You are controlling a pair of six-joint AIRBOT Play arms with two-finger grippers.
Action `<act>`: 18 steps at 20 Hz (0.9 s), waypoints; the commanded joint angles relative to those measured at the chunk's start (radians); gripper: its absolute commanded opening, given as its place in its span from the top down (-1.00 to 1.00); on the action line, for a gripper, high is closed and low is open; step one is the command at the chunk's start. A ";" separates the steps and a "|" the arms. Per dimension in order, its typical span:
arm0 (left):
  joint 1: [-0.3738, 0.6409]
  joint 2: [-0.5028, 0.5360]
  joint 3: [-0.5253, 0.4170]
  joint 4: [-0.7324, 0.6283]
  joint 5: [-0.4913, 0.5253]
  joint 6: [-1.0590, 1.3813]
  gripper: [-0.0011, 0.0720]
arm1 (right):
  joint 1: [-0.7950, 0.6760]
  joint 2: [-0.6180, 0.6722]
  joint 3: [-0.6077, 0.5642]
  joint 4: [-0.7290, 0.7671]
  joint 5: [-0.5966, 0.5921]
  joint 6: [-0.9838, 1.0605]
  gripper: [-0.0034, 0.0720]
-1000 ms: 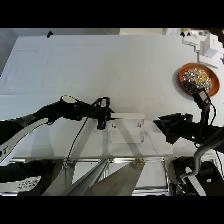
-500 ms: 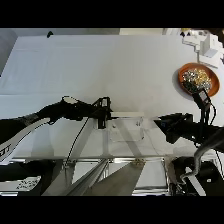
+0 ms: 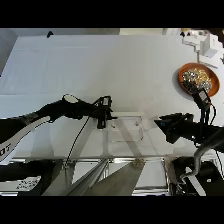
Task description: Fold the box and place the chain.
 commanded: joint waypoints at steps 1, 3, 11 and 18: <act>0.000 -0.001 0.004 0.033 0.003 -0.019 0.96 | 0.001 0.001 0.000 0.000 0.000 0.000 0.12; 0.000 -0.001 0.004 0.033 0.003 -0.016 0.96 | 0.001 0.001 0.000 0.000 0.000 0.000 0.12; 0.000 -0.001 0.004 0.033 0.003 -0.017 0.94 | 0.001 0.001 0.000 0.000 0.001 0.000 0.12; 0.000 0.000 0.004 0.033 0.003 -0.017 0.94 | 0.001 0.001 0.000 0.000 0.002 -0.081 0.86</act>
